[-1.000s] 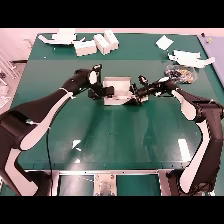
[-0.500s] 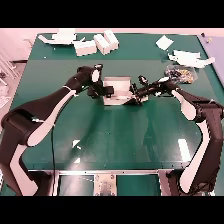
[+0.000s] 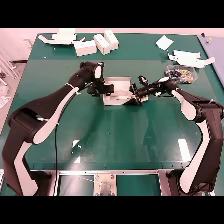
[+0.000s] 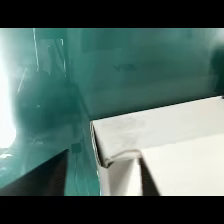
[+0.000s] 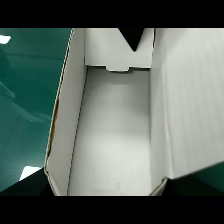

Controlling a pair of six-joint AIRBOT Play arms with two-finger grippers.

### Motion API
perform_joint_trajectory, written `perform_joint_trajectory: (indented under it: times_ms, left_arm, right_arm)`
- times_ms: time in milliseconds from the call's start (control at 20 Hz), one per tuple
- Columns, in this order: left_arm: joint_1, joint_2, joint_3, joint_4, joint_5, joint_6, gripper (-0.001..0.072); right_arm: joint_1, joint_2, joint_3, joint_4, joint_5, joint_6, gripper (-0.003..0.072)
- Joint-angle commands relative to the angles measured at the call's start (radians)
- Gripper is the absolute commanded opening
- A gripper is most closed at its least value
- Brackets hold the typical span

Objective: Fold the box and place the chain.

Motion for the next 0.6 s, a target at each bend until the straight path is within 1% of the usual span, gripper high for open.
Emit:
perform_joint_trajectory:
  times_ms: [0,150,450,550]
  left_arm:
    - [-0.005,-0.002,0.005,0.016,-0.017,-0.016,0.0479]
    - [-0.008,-0.008,0.01,0.015,-0.026,-0.029,0.0479]
    - [-0.012,-0.093,0.143,-0.002,-0.114,-0.053,0.0479]
    - [-0.014,-0.1,0.153,-0.002,-0.121,-0.069,0.0479]
  right_arm:
    - [0.0,0.0,0.001,0.0,0.0,0.0,0.0482]
    - [0.0,0.0,0.001,0.0,0.0,0.0,0.0482]
    - [0.0,0.0,0.001,0.0,0.0,0.0,0.0482]
    - [0.0,0.0,0.001,0.0,0.0,0.0,0.0482]
